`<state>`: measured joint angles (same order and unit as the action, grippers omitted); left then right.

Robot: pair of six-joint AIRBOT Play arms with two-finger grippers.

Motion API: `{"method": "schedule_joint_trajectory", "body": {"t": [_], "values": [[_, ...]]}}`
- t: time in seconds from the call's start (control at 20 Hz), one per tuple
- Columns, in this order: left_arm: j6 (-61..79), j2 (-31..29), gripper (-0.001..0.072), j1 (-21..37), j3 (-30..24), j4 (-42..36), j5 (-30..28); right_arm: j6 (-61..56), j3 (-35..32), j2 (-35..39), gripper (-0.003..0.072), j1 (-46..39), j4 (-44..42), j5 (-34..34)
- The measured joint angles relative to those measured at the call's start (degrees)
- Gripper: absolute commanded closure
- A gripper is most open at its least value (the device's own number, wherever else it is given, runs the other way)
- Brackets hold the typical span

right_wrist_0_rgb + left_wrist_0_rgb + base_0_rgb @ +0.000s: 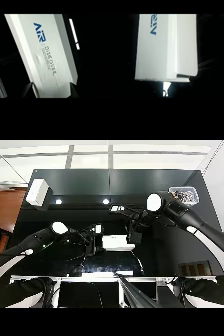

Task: Fold the box and place the chain.

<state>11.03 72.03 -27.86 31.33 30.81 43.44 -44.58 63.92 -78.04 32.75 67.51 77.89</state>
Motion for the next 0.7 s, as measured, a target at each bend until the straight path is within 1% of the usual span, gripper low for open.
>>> {"method": "schedule_joint_trajectory", "body": {"t": [0.45, 0.5, 0.55, 0.6, 0.7], "values": [[0.0, 0.0, 0.0321, 0.0, 0.0, 0.0, 0.0, -0.2, 0.0, 0.0, 0.028, 0.1, -0.9, -0.3], [0.0, 0.0, 0.0321, 0.0, 0.0, 0.0, 0.0, -0.2, 0.0, 0.0, 0.0299, 0.1, -1.2, -0.3], [0.0, 0.0, 0.0321, 0.0, 0.0, 0.0, 0.0, -0.6, 0.0, 0.0, 0.0299, 0.1, -1.3, -0.4], [0.0, 0.0, 0.0321, 0.0, 0.0, 0.0, 0.0, -1.1, 0.0, 0.0, 0.0326, 0.1, -1.4, -0.3], [0.1, 0.0, 0.0321, 0.0, 0.0, 0.0, 0.0, -2.0, 0.0, 0.0, 0.0327, 0.3, -1.4, -0.2]]}}
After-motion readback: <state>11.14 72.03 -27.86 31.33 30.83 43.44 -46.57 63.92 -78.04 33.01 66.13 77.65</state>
